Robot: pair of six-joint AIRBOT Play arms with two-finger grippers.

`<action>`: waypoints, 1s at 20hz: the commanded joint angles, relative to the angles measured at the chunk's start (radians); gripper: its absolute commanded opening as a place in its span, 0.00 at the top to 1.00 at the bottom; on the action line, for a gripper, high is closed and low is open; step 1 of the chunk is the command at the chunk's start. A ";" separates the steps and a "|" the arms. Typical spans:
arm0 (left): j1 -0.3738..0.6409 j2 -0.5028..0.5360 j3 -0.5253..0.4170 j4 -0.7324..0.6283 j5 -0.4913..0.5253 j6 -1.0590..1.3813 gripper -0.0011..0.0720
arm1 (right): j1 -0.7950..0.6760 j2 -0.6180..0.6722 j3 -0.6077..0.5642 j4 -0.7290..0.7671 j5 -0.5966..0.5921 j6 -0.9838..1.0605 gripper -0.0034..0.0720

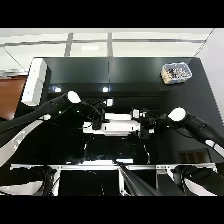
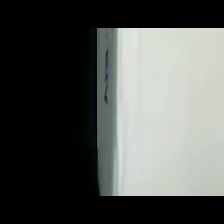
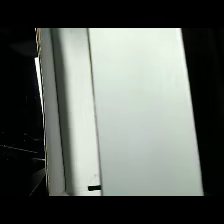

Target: Fold the box and place the chain.

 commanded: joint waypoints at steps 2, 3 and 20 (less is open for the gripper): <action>0.000 -0.001 0.000 0.000 0.004 -0.002 0.95 | 0.000 -0.042 -0.001 0.008 0.008 -0.091 0.04; 0.000 -0.001 0.000 0.000 0.004 -0.002 0.95 | 0.000 -0.047 -0.001 0.012 0.007 -0.094 0.04; 0.001 -0.001 0.000 -0.001 0.004 -0.002 0.95 | -0.049 -0.120 0.003 0.077 0.045 -0.195 0.04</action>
